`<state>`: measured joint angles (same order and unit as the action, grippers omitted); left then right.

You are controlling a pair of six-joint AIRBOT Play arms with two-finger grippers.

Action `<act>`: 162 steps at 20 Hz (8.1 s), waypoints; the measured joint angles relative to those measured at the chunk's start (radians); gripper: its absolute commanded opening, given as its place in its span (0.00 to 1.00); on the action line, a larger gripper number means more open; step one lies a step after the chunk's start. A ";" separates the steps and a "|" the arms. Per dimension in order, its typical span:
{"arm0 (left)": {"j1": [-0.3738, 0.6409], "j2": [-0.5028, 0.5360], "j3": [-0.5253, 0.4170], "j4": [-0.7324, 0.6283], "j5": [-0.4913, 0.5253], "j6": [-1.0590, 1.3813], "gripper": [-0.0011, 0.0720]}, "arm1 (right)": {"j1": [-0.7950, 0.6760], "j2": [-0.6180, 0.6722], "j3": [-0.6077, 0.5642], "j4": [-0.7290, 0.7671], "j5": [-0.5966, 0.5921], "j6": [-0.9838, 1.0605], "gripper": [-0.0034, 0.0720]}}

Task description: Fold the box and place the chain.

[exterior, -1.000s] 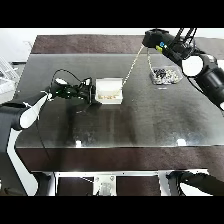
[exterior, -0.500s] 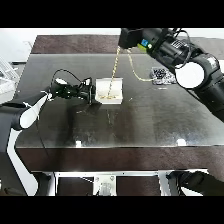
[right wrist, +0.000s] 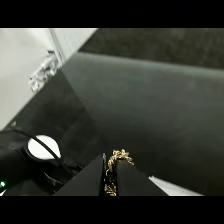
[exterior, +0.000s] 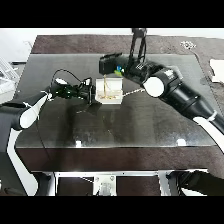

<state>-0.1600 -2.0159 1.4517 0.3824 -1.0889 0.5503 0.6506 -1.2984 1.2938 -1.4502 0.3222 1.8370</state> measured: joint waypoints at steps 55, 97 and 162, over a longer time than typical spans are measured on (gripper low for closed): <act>0.000 0.000 0.000 0.000 0.001 0.000 0.74 | -0.586 -0.420 -0.078 0.326 0.208 -0.567 0.55; 0.000 0.000 0.000 0.000 0.000 0.000 0.74 | -0.204 0.126 -0.054 0.239 0.285 -0.534 0.06; 0.000 0.000 0.000 0.000 0.006 0.000 0.74 | -0.452 -0.712 0.659 0.780 1.149 -1.370 0.51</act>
<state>-0.1604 -2.0159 1.4517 0.3824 -1.0832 0.5503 0.1982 -2.0102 1.9526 -0.6701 1.4708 0.4667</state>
